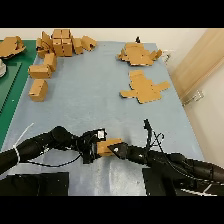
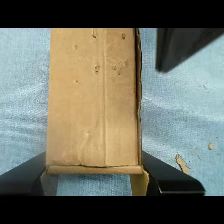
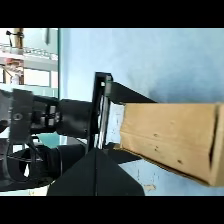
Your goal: Fold the box.
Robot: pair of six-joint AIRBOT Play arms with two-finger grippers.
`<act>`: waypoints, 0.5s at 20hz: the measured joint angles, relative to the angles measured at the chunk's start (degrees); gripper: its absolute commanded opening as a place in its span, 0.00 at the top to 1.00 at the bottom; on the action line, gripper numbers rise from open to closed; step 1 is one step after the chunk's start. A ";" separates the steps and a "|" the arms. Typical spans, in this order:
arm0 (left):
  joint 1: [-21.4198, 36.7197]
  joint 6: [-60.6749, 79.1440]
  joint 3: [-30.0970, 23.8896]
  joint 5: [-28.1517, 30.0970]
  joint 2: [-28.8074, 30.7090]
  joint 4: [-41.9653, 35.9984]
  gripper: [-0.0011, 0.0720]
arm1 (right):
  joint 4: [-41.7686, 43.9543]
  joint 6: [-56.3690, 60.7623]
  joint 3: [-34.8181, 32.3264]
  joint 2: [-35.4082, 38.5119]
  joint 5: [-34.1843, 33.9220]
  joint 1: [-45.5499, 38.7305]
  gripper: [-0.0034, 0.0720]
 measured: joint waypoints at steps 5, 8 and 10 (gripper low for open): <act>0.13 0.00 0.00 -0.04 0.00 -0.02 0.43 | -4.35 0.00 0.00 1.03 0.94 0.00 0.95; 0.13 0.00 0.00 -0.02 -0.02 -0.02 0.43 | -6.73 -0.04 0.00 1.18 0.79 -1.44 0.95; 0.13 0.02 0.00 -0.02 -0.02 -0.02 0.43 | -9.60 -0.04 0.39 1.22 -0.98 -4.61 0.95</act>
